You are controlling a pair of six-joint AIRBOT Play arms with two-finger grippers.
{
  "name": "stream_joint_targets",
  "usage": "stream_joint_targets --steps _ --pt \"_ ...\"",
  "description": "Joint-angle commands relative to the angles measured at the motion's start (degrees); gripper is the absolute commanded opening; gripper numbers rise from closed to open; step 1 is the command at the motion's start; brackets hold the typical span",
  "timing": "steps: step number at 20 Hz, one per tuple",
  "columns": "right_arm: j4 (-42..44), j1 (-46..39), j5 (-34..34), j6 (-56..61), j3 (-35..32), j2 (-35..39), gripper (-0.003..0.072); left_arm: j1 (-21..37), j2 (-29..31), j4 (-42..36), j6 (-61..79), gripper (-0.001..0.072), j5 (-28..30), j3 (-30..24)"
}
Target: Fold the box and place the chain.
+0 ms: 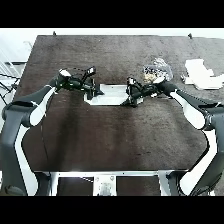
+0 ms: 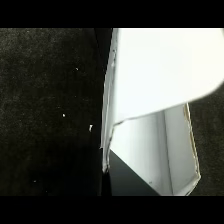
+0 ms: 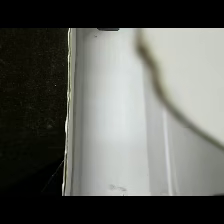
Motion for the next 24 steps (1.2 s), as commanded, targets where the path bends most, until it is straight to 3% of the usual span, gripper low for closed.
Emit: stream_joint_targets --steps 1,24 --pt "0.0 0.0 -0.1 -0.2 0.0 0.0 0.0571 0.0 0.0 0.0 0.0 0.0020 0.0 0.0" --pt "0.0 0.0 -0.1 -1.8 0.0 0.0 0.0570 0.0 0.0 0.0 0.0 0.0020 0.1 0.0"
